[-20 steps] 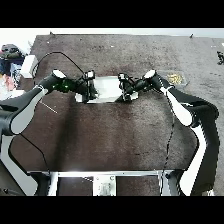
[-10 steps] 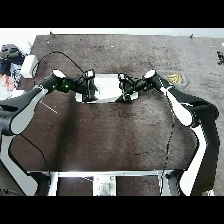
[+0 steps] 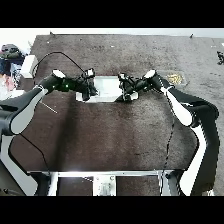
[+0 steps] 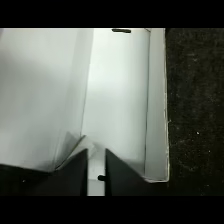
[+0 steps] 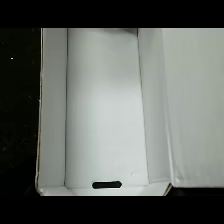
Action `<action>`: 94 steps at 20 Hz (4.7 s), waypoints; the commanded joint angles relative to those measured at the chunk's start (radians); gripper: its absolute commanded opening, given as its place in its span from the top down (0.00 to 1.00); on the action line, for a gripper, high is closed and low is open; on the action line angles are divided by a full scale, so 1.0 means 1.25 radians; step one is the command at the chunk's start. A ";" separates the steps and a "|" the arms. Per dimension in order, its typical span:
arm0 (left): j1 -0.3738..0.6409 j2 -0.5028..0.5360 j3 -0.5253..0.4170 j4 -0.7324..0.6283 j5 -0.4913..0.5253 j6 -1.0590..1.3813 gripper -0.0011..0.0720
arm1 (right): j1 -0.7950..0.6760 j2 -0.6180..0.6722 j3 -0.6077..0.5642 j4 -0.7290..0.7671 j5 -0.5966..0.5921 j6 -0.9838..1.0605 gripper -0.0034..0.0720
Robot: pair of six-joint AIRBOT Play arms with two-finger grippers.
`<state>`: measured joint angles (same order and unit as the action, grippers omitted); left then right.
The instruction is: Fold the box and place the chain.
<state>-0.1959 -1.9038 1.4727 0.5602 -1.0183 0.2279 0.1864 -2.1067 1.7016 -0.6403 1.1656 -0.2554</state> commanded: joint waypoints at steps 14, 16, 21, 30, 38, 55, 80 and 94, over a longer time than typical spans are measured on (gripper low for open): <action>0.114 0.205 0.002 0.073 -0.008 -0.436 0.97 | 0.001 -0.001 0.000 0.000 0.001 -0.002 0.37; 0.139 0.223 0.001 0.157 -0.006 -0.681 0.97 | 0.001 -0.001 0.000 0.000 0.001 -0.002 0.37; 0.187 0.215 -0.075 0.247 -0.015 -0.941 0.97 | 0.001 -0.001 0.000 0.000 0.001 -0.002 0.37; 0.186 0.107 -0.130 0.187 -0.027 -0.935 0.97 | 0.001 -0.001 0.000 0.000 0.001 -0.002 0.37; 0.178 0.040 -0.134 0.018 -0.078 -0.849 0.97 | 0.001 -0.001 0.000 0.000 0.001 -0.002 0.37; 0.108 0.042 -0.107 -0.177 -0.106 -0.798 0.38 | 0.001 -0.001 0.000 0.000 0.001 -0.002 0.37; -0.071 0.042 0.060 0.253 0.009 -1.366 0.43 | 0.001 -0.001 0.000 0.000 0.001 -0.002 0.37; -0.187 -0.034 0.238 0.682 -0.118 -1.712 0.51 | 0.001 -0.001 0.000 0.000 0.001 -0.002 0.37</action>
<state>-0.3931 -1.8996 1.6672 1.2366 -1.0431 -1.8004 0.1867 -2.1067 1.7016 -0.6403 1.1667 -0.2577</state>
